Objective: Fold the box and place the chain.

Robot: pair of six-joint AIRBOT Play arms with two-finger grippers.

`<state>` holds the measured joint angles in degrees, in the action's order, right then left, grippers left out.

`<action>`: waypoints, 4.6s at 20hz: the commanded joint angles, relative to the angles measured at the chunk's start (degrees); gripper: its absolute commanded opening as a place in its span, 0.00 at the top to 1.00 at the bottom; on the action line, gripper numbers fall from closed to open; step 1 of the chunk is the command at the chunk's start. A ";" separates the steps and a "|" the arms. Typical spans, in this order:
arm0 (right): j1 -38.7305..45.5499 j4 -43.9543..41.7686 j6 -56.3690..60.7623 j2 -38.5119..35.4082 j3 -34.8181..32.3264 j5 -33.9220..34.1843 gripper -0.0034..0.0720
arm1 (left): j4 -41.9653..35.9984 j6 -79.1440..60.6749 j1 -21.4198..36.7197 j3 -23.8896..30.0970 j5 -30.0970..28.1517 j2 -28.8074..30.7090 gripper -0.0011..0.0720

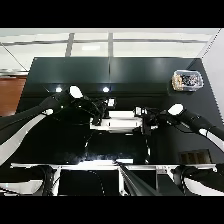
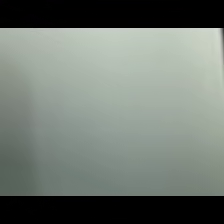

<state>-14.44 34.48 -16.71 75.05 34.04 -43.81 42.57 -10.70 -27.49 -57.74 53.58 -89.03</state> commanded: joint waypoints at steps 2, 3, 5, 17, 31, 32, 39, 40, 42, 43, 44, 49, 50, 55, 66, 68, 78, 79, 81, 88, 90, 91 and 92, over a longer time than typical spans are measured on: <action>0.37 -0.17 0.46 -0.07 0.00 -1.03 0.22 | 0.22 0.00 0.04 -0.04 0.04 -0.04 0.95; 0.37 -0.17 0.46 -0.07 0.00 -1.01 0.22 | 0.22 0.00 0.04 -0.04 0.04 -0.04 0.95; 0.31 -0.17 0.55 -0.07 0.00 -0.94 0.22 | 0.22 0.02 0.04 -0.04 0.04 -0.04 0.95; 0.26 -0.15 0.66 -0.07 0.00 -0.74 0.40 | 17.81 34.69 1.53 -2.32 5.60 8.85 0.37; 0.26 0.04 0.63 -0.07 0.00 -0.98 0.70 | -4.15 55.52 -4.20 5.20 -24.20 13.53 0.95; 0.26 0.04 0.63 -0.07 0.00 -1.01 0.70 | -5.42 55.54 -3.67 5.18 -29.73 12.70 0.95; 0.26 0.04 0.63 -0.07 0.00 -0.98 0.70 | -3.96 47.93 -3.72 4.52 -18.95 2.97 0.95; 0.26 0.04 0.63 -0.07 0.00 -0.98 0.70 | -3.96 47.93 -3.72 4.52 -18.14 2.34 0.95; 0.26 0.04 0.63 -0.07 0.00 -0.98 0.70 | -3.39 47.91 -3.67 4.46 -17.90 2.27 0.95; 0.26 0.04 0.63 -0.07 0.00 -0.98 0.70 | -1.75 47.95 -3.45 4.15 -17.70 2.73 0.95; 0.26 0.02 0.63 -0.07 0.02 -0.98 0.70 | 0.15 48.35 -3.02 3.85 -17.64 3.74 0.95; 0.26 0.02 0.63 -0.07 0.02 -0.98 0.70 | 3.28 48.63 3.19 3.63 -7.39 13.97 0.95; 0.26 0.02 0.63 -0.07 0.00 -0.98 0.70 | 3.91 48.61 4.76 3.89 -3.54 16.24 0.95; 0.26 0.04 0.63 -0.07 0.00 -0.98 0.70 | -0.48 41.13 9.38 10.86 3.87 22.67 0.90; 0.26 0.04 0.63 -0.07 0.00 -0.98 0.70 | 0.76 7.04 0.55 17.81 -12.96 16.41 0.03; 0.26 0.02 0.63 -0.07 0.00 -0.98 0.70 | -0.42 7.04 -0.74 17.81 -12.96 16.15 0.03; 0.26 0.02 0.63 -0.07 0.00 -0.96 0.70 | -4.72 7.04 -2.89 17.81 -14.19 14.56 0.40; 0.26 0.02 0.63 -0.07 0.00 -0.96 0.70 | -4.72 7.02 -2.89 17.81 -14.64 14.56 0.48; 0.26 0.02 0.63 -0.07 0.00 -0.96 0.70 | -4.74 7.04 -2.89 17.81 -15.98 14.56 0.51; 0.26 0.02 0.63 -0.07 0.00 -0.98 0.70 | -15.23 5.90 -4.42 17.81 -17.42 12.09 0.63; 0.26 0.02 0.63 -0.07 0.00 -0.98 0.70 | -17.11 5.92 -4.81 17.81 -17.11 12.07 0.68; 0.26 0.02 0.63 -0.07 0.00 -0.98 0.70 | -18.10 5.90 -5.05 17.81 -17.14 11.96 0.68; 0.26 0.02 0.63 -0.07 0.00 -0.98 0.70 | -19.10 5.90 -5.35 17.81 -17.16 11.69 0.68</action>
<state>-14.13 34.57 -16.12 74.98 34.06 -44.77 27.00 -4.58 -32.14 -39.92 36.32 -76.88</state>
